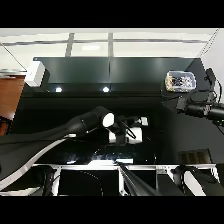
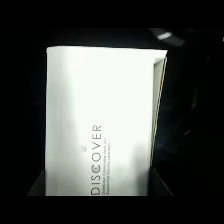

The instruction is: Fold the box and place the chain.

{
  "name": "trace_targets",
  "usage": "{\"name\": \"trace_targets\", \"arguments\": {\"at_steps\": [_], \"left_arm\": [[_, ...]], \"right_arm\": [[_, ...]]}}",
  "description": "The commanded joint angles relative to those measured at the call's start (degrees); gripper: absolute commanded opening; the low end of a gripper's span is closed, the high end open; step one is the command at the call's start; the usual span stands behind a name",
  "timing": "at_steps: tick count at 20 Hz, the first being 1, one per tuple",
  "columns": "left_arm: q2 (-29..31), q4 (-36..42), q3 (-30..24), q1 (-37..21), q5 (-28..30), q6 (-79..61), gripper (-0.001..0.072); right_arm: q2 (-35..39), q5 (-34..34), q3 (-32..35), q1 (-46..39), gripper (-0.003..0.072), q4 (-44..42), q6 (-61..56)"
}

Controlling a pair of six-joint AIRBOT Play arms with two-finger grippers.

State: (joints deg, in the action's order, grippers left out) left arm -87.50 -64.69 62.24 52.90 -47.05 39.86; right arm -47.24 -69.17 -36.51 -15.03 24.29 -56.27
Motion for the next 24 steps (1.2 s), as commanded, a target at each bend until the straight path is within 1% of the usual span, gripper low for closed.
{"name": "trace_targets", "arguments": {"at_steps": [1, 3, 5, 6, 7, 9, 10, 12, 14, 16, 18, 22, 24], "left_arm": [[4.59, -11.15, 0.22, -4.85, -5.77, 12.02, 0.0397], [7.76, -11.32, -0.59, -11.56, -11.96, 13.88, 0.0397], [10.45, -11.39, -2.54, -20.52, -15.69, 15.13, 0.0397], [10.88, -11.41, -2.97, -22.62, -16.22, 15.56, 0.0398], [12.33, -11.34, -4.35, -31.85, -18.18, 18.21, 0.0398], [12.79, -11.32, -4.90, -44.61, -21.49, 20.90, 0.0397], [12.79, -11.32, -4.94, -50.80, -21.84, 21.22, 0.0397], [12.66, -11.13, -4.94, -63.58, -20.57, 22.40, 0.0397], [11.96, -10.64, -4.79, -73.00, -18.38, 24.02, 0.0398], [10.67, -10.75, -3.50, -77.94, -13.90, 22.93, 0.0398], [9.05, -10.73, -1.53, -79.73, -6.23, 22.32, 0.0399], [2.78, -10.71, 3.61, -78.86, 2.03, 21.64, 0.0399], [-1.01, -9.49, 6.84, -78.14, 3.45, 21.64, 0.0398]], "right_arm": [[0.07, 0.02, -0.02, 0.00, 0.0009, -0.02, -0.02], [0.07, 0.04, -0.02, 0.00, 0.0008, -0.02, -0.02], [0.07, 0.00, -0.02, 0.00, 0.0009, -0.04, -0.04], [0.07, -0.02, -0.02, 0.00, 0.0009, -0.04, -0.04], [0.07, -0.02, -0.02, 0.00, 0.0009, -0.02, -0.04], [0.07, -0.02, -0.02, 0.02, 0.0009, -0.02, -0.07], [0.04, 0.00, -0.02, 0.02, 0.0009, -0.04, -0.04], [0.07, 0.02, -0.02, 0.00, 0.0009, -0.04, -0.04], [0.04, -0.02, -0.02, 0.02, 0.0009, -0.04, -0.28], [0.04, 0.00, -0.02, 0.02, 0.0010, 0.00, -0.92], [0.04, 0.00, -0.02, 0.02, 0.0010, -0.07, -0.94], [0.04, -0.02, -0.02, 0.02, 0.0010, -0.44, -1.66], [0.04, -0.02, -0.02, 0.02, 0.0010, -0.44, -2.56]]}}
